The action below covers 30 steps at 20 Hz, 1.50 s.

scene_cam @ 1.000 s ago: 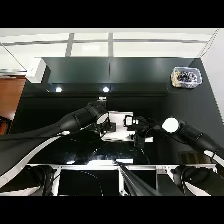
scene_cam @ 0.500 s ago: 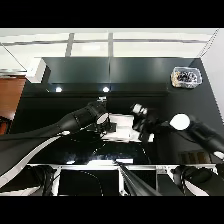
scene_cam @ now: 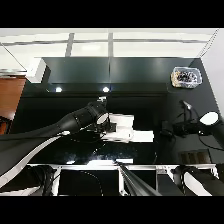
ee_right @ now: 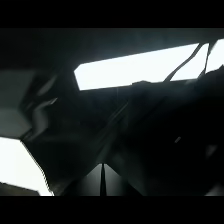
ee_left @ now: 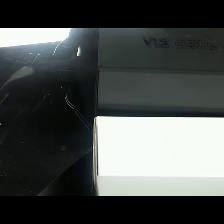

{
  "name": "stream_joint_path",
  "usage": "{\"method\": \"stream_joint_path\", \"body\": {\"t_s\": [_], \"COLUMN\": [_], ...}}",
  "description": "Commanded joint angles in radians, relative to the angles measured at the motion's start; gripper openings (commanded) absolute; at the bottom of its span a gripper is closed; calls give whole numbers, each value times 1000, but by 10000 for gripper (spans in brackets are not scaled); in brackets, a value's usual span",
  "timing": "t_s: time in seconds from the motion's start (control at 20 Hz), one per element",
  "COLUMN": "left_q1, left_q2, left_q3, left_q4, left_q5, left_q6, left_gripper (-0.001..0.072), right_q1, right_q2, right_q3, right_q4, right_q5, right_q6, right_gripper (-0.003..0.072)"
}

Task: Fold the box and place the chain.

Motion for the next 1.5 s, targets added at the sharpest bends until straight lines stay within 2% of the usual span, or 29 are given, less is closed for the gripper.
{"method": "stream_joint_path", "body": {"t_s": [0.0,0.1,0.25,0.4,0.45,0.5,0.55,0.75,0.8,0.9,1.0,1.15,1.3,1.45], "left_q1": [0,0,0,0,0,0,0,0,0,0,0,0,0,0], "left_q2": [-1,-1,-1,-1,-1,-1,-1,-1,-1,-1,-1,-1,-1,-1], "left_q3": [0,0,0,0,0,0,0,0,0,0,0,0,0,0], "left_q4": [2,2,2,2,2,2,2,2,2,3,3,3,3,3], "left_q5": [1,1,1,0,-1,-3,-4,-8,-8,-11,-14,-14,-15,-18], "left_q6": [0,-1,0,0,0,0,0,0,0,0,0,0,0,0], "left_gripper": [25,25,25,25,25,25,25,25,25,25,25,25,25,25], "right_q1": [31,91,113,114,114,114,114,167,198,262,323,401,479,576], "right_q2": [-124,-182,-200,-199,-199,-199,-199,-199,-199,-199,-199,-199,-199,-199], "right_q3": [-41,-41,-36,7,19,26,28,45,49,63,90,132,170,215], "right_q4": [208,378,609,582,563,551,551,552,552,548,481,372,296,134], "right_q5": [65,55,57,102,120,129,131,98,57,4,-11,-42,-83,-160], "right_q6": [-133,-286,-484,-486,-485,-481,-481,-480,-473,-447,-390,-235,-124,132], "right_gripper": [14,15,15,18,90,355,460,462,647,665,665,616,610,607]}}
